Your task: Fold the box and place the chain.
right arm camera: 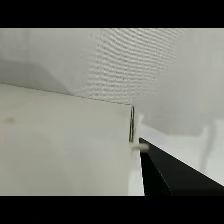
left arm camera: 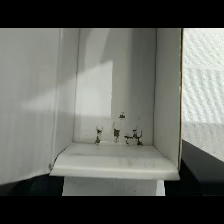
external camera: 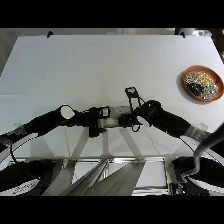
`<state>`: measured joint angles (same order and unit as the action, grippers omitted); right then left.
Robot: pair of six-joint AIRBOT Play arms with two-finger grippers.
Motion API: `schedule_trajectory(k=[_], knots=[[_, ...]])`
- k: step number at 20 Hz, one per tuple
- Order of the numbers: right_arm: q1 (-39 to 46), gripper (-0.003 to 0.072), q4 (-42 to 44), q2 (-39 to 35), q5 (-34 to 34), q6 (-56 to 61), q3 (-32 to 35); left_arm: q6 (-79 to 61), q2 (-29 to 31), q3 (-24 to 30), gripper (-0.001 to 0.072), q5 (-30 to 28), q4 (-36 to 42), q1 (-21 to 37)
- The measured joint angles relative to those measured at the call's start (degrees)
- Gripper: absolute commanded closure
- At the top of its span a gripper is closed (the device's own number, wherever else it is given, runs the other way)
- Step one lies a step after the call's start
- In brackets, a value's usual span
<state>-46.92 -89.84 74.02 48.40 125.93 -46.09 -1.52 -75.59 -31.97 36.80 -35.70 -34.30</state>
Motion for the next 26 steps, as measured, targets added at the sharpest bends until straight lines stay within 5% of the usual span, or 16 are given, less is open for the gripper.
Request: schedule_trajectory(k=[7, 13, 19, 22, 26], knots=[[0.0, 0.0200, -3.1, -8.6, 10.8, -6.6, 0.0, 0.0, 0.0, 0.0, 0.0502, 0.1, 0.1, 0.0], [2.2, 0.0210, -8.9, -24.7, 14.7, -10.5, 0.0, 0.1, 0.0, 0.0, 0.0502, 0.1, 0.1, 0.0], [29.1, 0.0255, -13.0, -30.8, 10.2, -21.5, 0.0, 0.1, 0.0, 0.0, 0.0502, 0.1, 0.1, 0.0], [46.3, 0.0264, -10.6, -26.6, 4.0, -27.3, -1.0, 0.1, 0.0, 0.0, 0.0502, 0.1, 0.1, 0.0], [57.2, 0.0282, -6.5, -13.6, -2.1, -31.3, -7.2, 0.1, 0.0, 0.0, 0.0502, 0.1, 0.1, 0.0]])
